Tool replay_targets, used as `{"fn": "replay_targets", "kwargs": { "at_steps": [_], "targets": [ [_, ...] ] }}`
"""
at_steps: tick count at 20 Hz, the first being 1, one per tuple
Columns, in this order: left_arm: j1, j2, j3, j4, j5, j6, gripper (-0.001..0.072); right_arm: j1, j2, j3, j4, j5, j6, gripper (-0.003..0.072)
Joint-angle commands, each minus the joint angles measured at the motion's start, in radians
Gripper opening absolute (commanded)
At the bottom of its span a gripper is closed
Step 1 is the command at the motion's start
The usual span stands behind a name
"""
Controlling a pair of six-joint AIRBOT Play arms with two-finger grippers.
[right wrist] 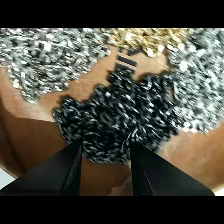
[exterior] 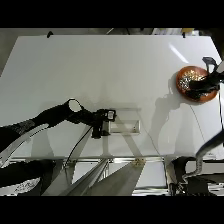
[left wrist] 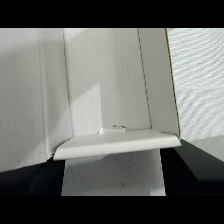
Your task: Fold the box and place the chain.
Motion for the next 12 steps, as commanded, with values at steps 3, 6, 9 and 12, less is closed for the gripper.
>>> {"fn": "replay_targets", "kwargs": {
  "at_steps": [3,6,9,12],
  "targets": [
    [0.0,0.001,0.0,0.0,0.0,0.0,0.0315,-0.001,-0.006,0.0,0.037,0.001,-0.029,0.0171],
    [0.0,0.001,0.0,0.0,0.0,0.0,0.0315,-0.001,-0.006,0.0,0.037,0.027,-0.029,0.0155],
    [0.0,0.001,0.0,0.0,0.0,0.0,0.0315,-0.001,-0.005,0.0,0.037,0.043,-0.051,0.0015],
    [0.0,0.001,0.0,0.0,0.0,0.0,0.0315,-0.001,0.01,0.0,0.037,0.039,-0.055,0.0015]
  ]
}}
